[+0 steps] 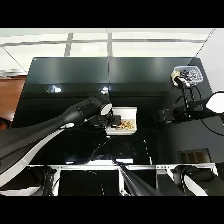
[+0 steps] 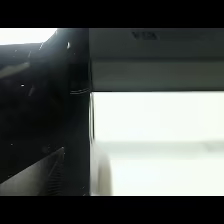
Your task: Fold the box and place the chain.
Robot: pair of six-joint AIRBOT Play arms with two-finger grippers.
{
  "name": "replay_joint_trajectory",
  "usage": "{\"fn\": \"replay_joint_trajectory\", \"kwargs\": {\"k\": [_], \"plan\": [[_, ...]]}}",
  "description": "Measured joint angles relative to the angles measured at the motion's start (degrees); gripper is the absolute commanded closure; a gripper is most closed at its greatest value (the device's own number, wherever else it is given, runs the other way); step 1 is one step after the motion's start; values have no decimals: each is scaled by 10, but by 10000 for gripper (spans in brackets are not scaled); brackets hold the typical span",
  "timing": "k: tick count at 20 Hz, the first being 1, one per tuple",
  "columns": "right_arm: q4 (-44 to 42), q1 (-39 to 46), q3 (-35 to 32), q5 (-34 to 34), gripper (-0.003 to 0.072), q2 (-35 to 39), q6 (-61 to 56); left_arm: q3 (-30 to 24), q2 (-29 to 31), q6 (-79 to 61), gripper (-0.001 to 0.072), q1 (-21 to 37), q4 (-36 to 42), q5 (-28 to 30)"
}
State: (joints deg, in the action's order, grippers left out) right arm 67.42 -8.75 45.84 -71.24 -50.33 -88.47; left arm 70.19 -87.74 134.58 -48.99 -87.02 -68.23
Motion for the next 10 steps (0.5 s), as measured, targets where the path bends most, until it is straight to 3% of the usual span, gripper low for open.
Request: {"fn": "replay_joint_trajectory", "kwargs": {"k": [5, 8, 10], "plan": [[3, 1, 0, 8, 391, 2, 4, -22, 108, -97, 203, 13, -69, -66], [5, 1, 0, 14, 391, 2, 6, -98, 192, -131, 203, 91, -104, -94], [5, 1, 0, 18, 391, 2, 7, -166, 237, -195, 203, 172, -37, -67]]}}
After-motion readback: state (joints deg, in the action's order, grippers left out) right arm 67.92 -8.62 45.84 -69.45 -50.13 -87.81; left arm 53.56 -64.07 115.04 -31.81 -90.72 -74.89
